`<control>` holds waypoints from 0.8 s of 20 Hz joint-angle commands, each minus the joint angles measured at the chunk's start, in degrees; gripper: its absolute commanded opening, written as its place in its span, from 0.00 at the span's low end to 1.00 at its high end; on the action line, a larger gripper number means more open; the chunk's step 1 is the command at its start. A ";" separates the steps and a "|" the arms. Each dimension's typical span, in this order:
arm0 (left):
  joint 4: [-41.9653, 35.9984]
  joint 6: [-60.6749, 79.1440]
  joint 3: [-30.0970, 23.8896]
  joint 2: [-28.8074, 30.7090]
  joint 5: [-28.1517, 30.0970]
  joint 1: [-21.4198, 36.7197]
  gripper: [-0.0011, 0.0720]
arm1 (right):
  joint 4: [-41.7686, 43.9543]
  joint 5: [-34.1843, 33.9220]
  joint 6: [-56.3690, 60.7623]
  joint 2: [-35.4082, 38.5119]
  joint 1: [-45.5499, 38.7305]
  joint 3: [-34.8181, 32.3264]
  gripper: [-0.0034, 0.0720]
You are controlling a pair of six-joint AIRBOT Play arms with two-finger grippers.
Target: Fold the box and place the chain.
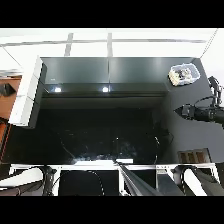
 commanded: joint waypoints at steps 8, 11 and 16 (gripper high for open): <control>-13.88 -12.59 5.99 12.96 -8.13 -25.38 0.04 | 1.42 -7.58 0.00 0.00 9.09 0.02 0.07; -7.56 -12.81 -18.36 27.52 10.58 -34.84 0.05 | 0.52 -18.73 -0.31 -0.02 13.64 0.02 0.07; -6.38 -16.59 -39.10 41.70 17.88 -34.12 0.05 | -13.14 -21.66 -0.81 -0.07 14.69 0.02 0.07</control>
